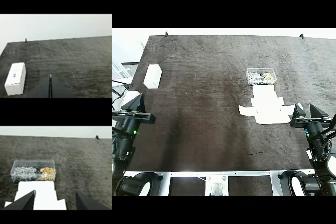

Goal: Fold the box and place the chain.

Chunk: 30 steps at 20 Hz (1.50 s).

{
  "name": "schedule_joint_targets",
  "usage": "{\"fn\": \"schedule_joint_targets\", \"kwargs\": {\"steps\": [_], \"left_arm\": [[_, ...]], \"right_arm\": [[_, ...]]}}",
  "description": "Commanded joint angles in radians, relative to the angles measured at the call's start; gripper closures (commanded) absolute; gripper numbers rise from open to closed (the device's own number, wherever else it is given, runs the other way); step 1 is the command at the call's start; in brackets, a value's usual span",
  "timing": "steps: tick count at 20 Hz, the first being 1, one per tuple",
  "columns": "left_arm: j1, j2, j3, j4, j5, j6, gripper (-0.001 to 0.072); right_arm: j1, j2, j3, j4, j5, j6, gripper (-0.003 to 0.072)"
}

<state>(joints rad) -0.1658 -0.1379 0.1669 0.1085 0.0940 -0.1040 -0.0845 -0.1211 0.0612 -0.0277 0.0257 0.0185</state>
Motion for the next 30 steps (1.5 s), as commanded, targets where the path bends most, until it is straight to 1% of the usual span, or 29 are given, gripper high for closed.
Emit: {"fn": "schedule_joint_targets", "kwargs": {"steps": [1, 8, 10, 12, 14, 15, 18, 19, 20, 21, 22, 23, 24, 26, 27, 28, 30], "left_arm": [[0.000, 0.001, 0.000, 0.000, 0.000, 0.000, 0.0687], [0.000, 0.001, 0.000, 0.000, 0.000, 0.000, 0.0687], [0.000, 0.001, 0.000, 0.000, 0.000, 0.000, 0.0687], [0.000, 0.001, 0.000, 0.000, 0.000, 0.000, 0.0687], [0.000, 0.001, 0.000, 0.000, 0.000, 0.000, 0.0687], [0.000, 0.001, 0.000, 0.000, 0.000, 0.000, 0.0687], [0.000, 0.001, 0.000, 0.000, 0.000, 0.000, 0.0687], [0.000, 0.001, 0.000, 0.000, 0.000, 0.000, 0.0687], [0.000, 0.001, 0.000, 0.000, 0.000, 0.000, 0.0687], [0.000, 0.001, 0.000, 0.000, 0.000, 0.000, 0.0687], [0.000, 0.001, 0.000, 0.000, 0.000, 0.000, 0.0687], [0.000, 0.001, 0.000, 0.000, 0.000, 0.000, 0.0687], [0.000, 0.001, 0.000, 0.000, 0.000, 0.000, 0.0687], [0.000, 0.001, 0.000, 0.000, 0.000, 0.000, 0.0687], [0.000, 0.001, 0.000, 0.000, 0.000, 0.000, 0.0687], [0.000, 0.001, 0.000, 0.000, 0.000, 0.000, 0.0687], [0.000, 0.001, 0.000, 0.000, 0.000, 0.000, 0.0687]], "right_arm": [[0.001, 0.000, 0.001, 0.000, 0.000, 0.000, 0.0103], [0.001, 0.000, 0.002, 0.001, 0.011, 0.012, 0.0103], [0.000, -0.002, 0.018, 0.001, 0.011, 0.012, 0.0152], [0.000, -0.031, 0.050, 0.001, 0.007, 0.027, 0.0152], [0.000, -0.120, 0.101, 0.001, 0.007, 0.027, 0.0152], [0.000, -0.188, 0.133, 0.001, 0.007, 0.027, 0.0152], [-0.001, -0.430, 0.250, 0.001, 0.012, 0.058, 0.0152], [-0.011, -0.512, 0.288, 0.001, 0.037, 0.058, 0.0152], [-0.045, -0.600, 0.330, 0.000, 0.107, 0.073, 0.0152], [-0.094, -0.676, 0.371, -0.002, 0.204, 0.117, 0.0152], [-0.163, -0.750, 0.418, -0.043, 0.333, 0.201, 0.0152], [-0.231, -0.810, 0.466, -0.140, 0.460, 0.315, 0.0153], [-0.304, -0.866, 0.530, -0.299, 0.592, 0.458, 0.0164], [-0.428, -0.937, 0.669, -0.609, 0.792, 0.706, 0.0162], [-0.481, -0.952, 0.732, -0.698, 0.861, 0.762, 0.0161], [-0.539, -0.964, 0.796, -0.758, 0.925, 0.777, 0.0163], [-0.637, -1.025, 0.934, -0.824, 1.078, 0.803, 0.0172]]}}
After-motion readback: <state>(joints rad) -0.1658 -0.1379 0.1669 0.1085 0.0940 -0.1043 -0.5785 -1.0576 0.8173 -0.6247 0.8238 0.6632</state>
